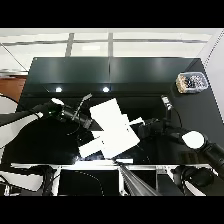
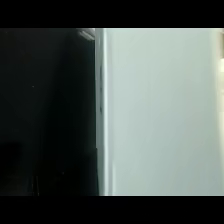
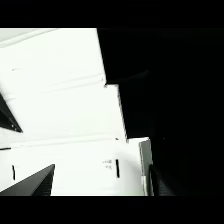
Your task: Fold the box and place the chain.
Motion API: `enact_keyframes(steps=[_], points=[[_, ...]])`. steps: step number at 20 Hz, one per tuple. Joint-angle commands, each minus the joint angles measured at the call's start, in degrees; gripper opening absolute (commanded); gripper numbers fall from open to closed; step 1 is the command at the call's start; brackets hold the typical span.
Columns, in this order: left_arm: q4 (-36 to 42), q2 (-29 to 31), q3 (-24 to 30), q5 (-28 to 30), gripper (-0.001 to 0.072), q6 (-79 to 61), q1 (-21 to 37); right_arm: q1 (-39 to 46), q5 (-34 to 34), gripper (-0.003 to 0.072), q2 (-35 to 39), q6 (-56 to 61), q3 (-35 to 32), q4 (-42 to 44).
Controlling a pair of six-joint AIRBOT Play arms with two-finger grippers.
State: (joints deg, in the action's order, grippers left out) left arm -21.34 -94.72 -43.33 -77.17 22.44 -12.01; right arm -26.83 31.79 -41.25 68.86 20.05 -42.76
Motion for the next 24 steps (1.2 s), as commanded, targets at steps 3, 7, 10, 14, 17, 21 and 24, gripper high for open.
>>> enact_keyframes(steps=[3,7,10,14,17,21,24], points=[[-8.87,6.32,-1.7,2.82,0.0024,0.0,-1.09,12.87,22.45,0.0708,0.04,1.2,10.56,-19.08],[-15.74,19.67,-0.7,15.65,0.0024,-6.03,-7.02,19.67,31.12,0.0708,0.02,-8.13,16.59,-34.36],[-15.76,25.05,3.48,28.44,0.0029,-24.85,-13.42,19.89,29.38,0.0707,-0.04,-18.62,14.27,-32.54],[-15.23,21.38,4.63,26.82,0.003,-25.81,-15.08,18.86,25.22,0.0707,-0.09,-28.44,8.02,-20.48],[-16.13,19.56,4.61,27.76,0.0028,-27.28,-15.08,15.04,22.27,0.0707,-0.09,-35.56,3.43,-13.09],[-18.71,19.28,5.29,32.92,0.0028,-27.17,-15.08,8.57,18.91,0.0708,-0.09,-36.61,0.31,-12.52],[-18.69,19.28,6.16,34.71,0.0028,-27.19,-15.08,3.45,15.69,0.0708,-0.11,-36.68,-0.09,-11.87]])
